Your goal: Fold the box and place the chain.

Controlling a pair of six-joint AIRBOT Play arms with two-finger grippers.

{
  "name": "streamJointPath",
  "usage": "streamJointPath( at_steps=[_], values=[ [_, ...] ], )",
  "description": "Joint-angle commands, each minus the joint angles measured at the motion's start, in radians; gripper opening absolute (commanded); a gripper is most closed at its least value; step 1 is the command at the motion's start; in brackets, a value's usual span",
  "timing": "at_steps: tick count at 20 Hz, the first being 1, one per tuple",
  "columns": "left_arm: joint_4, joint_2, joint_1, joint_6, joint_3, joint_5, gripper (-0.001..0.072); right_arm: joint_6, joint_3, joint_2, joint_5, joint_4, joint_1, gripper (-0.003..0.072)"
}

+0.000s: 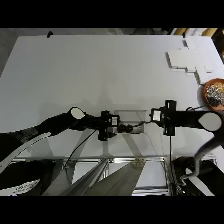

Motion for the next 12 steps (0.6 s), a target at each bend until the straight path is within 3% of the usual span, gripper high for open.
streamJointPath(
  at_steps=[1, 12],
  values=[
    [0.0, 0.001, 0.0, 0.0, 0.0, 0.0, 0.0388, -0.091, -0.016, -0.114, -0.064, 0.036, -0.018, 0.0319],
    [0.0, 0.001, 0.0, 0.0, 0.0, 0.0, 0.0389, -0.222, -0.016, -0.322, -0.117, 0.126, -0.017, 0.0307]
  ],
)
